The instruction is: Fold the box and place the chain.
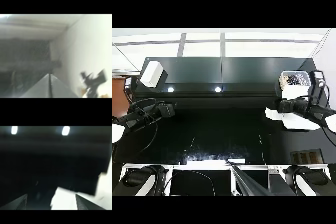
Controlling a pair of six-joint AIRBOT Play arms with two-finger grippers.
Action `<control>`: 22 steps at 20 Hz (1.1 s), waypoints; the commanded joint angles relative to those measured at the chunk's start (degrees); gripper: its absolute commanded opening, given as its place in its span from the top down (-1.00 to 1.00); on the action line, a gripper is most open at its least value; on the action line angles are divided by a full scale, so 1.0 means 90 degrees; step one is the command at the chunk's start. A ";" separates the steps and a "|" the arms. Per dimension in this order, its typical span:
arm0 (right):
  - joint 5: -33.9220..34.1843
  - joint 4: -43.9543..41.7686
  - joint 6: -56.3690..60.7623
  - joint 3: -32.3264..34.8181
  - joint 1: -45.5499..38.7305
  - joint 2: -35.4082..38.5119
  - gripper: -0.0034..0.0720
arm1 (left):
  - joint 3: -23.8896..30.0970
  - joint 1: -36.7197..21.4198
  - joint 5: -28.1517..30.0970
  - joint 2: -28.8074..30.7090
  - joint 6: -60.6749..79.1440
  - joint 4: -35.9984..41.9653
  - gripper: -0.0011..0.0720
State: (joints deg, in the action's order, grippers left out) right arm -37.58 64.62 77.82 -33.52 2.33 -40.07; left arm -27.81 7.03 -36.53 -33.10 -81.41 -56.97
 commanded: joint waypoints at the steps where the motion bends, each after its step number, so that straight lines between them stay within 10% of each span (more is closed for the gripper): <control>1: 0.0544 0.1853 0.1843 -0.0372 -0.0789 -0.0338 -1.00 | 0.0000 0.0024 0.0678 -0.0126 0.0002 0.0651 -0.81; 7: -0.1069 0.2154 0.2314 -0.2436 -0.4862 -0.2669 -1.00 | 0.0000 0.0138 0.0238 -0.0520 0.0027 0.0551 -0.97; 10: -0.2397 0.0119 -0.0697 -0.3279 -0.6198 -0.3735 -1.00 | 0.0000 0.0136 -0.0095 -0.0697 0.0027 0.0551 -0.97; 16: -0.5515 -0.1549 -0.1996 -0.5039 -0.7269 -0.6200 -1.00 | 0.0000 0.0136 -0.0452 -0.1032 0.0024 0.0585 -0.97; 22: -0.5795 -0.1897 -0.2589 -0.5263 -0.7019 -0.7254 -0.99 | 0.0000 0.0136 -0.0469 -0.1039 0.0022 0.0704 -0.96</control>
State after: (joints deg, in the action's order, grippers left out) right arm -85.76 49.76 58.39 -79.40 -61.19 -100.68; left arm -27.81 8.21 -40.51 -42.28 -81.19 -51.09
